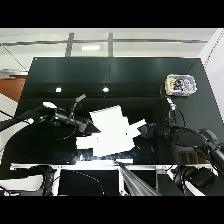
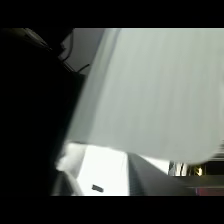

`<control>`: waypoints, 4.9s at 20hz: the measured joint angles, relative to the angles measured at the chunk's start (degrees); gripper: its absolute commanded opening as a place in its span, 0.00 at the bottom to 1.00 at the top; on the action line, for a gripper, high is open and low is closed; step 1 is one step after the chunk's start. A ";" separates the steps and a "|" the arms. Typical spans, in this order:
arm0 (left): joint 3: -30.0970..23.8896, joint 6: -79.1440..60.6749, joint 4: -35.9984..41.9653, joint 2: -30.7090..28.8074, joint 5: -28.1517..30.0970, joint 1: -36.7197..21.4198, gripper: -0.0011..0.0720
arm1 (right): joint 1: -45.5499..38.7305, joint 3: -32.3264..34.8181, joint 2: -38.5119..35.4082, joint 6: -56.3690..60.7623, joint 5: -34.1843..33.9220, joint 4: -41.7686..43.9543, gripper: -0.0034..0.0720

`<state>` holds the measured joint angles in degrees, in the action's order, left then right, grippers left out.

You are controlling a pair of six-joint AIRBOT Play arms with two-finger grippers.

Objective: Fold the box and place the chain.

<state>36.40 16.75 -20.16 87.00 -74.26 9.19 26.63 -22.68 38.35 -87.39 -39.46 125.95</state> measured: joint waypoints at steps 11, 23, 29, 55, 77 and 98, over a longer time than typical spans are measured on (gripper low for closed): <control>0.04 -0.07 0.09 0.07 0.55 0.04 0.05 | 0.00 0.00 0.00 0.00 -1.18 -0.07 0.33; -0.26 -11.28 -5.18 -15.67 4.15 7.74 0.05 | -6.49 -10.67 -0.09 -5.73 -24.28 -22.36 0.96; -7.82 -20.28 -5.49 -23.28 21.66 13.33 0.05 | -7.23 -12.44 -0.09 -9.70 -22.27 -36.20 0.96; -4.33 -23.91 -20.35 -14.49 29.27 14.40 0.06 | -5.05 -0.04 0.11 -50.69 -4.24 -6.95 0.96; -0.76 -22.38 -24.63 -12.26 23.76 14.75 0.06 | 6.67 1.49 0.11 -64.08 3.61 -9.07 0.96; -0.72 -22.34 -24.79 -12.22 23.47 14.75 0.06 | 16.76 1.97 11.91 -69.88 4.24 -4.04 0.98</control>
<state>35.68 -5.58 -44.95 74.78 -50.78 23.94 43.40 -20.71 50.26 -157.27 -35.22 121.91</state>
